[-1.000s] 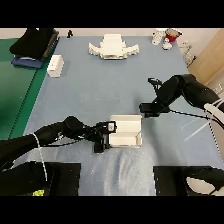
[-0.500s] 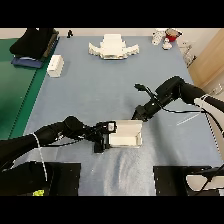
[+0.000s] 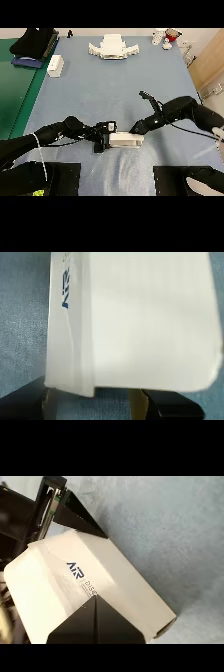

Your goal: Fold the box.

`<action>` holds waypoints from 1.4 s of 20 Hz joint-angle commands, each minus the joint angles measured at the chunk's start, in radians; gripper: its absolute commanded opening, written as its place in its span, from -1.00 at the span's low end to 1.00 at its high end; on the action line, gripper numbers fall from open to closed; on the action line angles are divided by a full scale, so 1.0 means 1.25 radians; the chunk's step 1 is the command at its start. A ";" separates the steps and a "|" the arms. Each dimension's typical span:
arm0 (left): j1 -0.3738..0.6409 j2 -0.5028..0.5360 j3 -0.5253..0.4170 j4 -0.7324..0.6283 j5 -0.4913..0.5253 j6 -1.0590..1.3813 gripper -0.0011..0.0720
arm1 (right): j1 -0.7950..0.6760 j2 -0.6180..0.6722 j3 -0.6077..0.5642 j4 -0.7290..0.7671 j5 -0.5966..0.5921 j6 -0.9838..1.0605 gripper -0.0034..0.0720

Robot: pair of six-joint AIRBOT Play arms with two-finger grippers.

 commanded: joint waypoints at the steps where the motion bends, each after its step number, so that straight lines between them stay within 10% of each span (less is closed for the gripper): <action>1: 0.000 0.000 0.000 0.000 0.000 0.000 0.47 | 0.101 0.154 -0.125 -0.001 0.247 -0.056 -0.91; 12: 0.000 0.000 0.000 0.000 0.000 0.000 0.47 | 0.280 0.229 -0.182 -0.078 0.380 -0.085 -0.89; 19: 0.000 0.000 0.000 0.000 0.000 0.000 0.47 | 0.280 0.233 -0.138 -0.113 0.333 -0.280 0.55; 28: 0.000 0.000 0.000 0.000 0.000 0.000 0.47 | 0.388 0.238 -0.188 -0.247 0.447 -0.409 0.55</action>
